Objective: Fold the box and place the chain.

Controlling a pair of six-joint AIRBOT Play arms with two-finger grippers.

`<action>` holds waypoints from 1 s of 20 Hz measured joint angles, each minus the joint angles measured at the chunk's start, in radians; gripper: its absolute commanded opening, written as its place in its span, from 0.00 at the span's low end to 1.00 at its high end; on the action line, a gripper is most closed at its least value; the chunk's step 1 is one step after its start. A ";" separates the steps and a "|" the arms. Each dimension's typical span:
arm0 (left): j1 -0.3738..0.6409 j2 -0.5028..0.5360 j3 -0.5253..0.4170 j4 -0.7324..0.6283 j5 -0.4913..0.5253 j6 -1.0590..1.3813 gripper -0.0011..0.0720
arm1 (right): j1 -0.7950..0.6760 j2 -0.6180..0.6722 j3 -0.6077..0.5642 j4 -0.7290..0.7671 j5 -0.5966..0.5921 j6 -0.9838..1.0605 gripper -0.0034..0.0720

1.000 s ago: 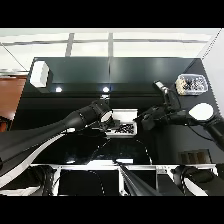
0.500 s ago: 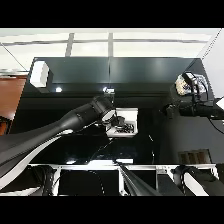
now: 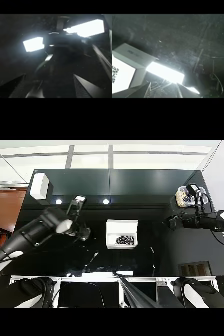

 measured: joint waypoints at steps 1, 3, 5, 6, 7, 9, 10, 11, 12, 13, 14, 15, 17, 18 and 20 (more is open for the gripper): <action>0.064 0.010 -0.043 -0.146 0.046 0.160 0.93 | 0.000 0.000 0.000 0.000 0.000 0.000 0.54; 0.166 0.011 -0.107 -0.426 0.101 0.517 1.00 | 0.000 0.000 0.000 0.000 0.003 0.000 0.54; 0.230 -0.014 -0.148 -0.655 0.129 0.921 1.00 | 0.000 0.000 0.000 0.002 0.009 0.004 0.54; 0.246 -0.031 -0.159 -0.735 0.140 1.107 1.00 | 0.000 0.000 0.000 0.002 0.009 0.009 0.54; 0.254 -0.048 -0.168 -0.794 0.148 1.289 1.00 | 0.000 0.000 0.000 0.002 0.012 0.012 0.54; 0.248 -0.078 -0.179 -0.850 0.170 1.585 1.00 | 0.000 0.000 0.000 0.002 0.020 0.016 0.54; 0.241 -0.094 -0.180 -0.863 0.180 1.704 1.00 | 0.000 0.000 0.000 0.002 0.025 0.020 0.54; 0.235 -0.115 -0.181 -0.882 0.196 1.807 1.00 | 0.000 0.000 0.000 0.002 0.029 0.020 0.54; 0.231 -0.138 -0.179 -0.906 0.201 1.883 1.00 | 0.000 0.000 0.000 0.004 0.033 0.020 0.54; 0.228 -0.166 -0.175 -0.930 0.215 1.956 1.00 | 0.000 0.000 0.000 0.005 0.035 0.023 0.54; 0.223 -0.190 -0.169 -0.957 0.217 2.018 1.00 | 0.000 0.000 0.000 0.004 0.036 0.023 0.54; 0.217 -0.211 -0.163 -0.979 0.219 2.064 1.00 | 0.000 0.000 0.000 0.005 0.039 0.023 0.54; 0.207 -0.241 -0.151 -1.015 0.221 2.125 1.00 | 0.000 0.000 0.000 0.005 0.040 0.023 0.54; 0.203 -0.251 -0.147 -1.030 0.221 2.144 1.00 | 0.000 0.000 0.000 0.005 0.042 0.023 0.54; 0.193 -0.264 -0.141 -1.062 0.220 2.166 1.00 | 0.000 0.000 0.000 0.005 0.042 0.023 0.54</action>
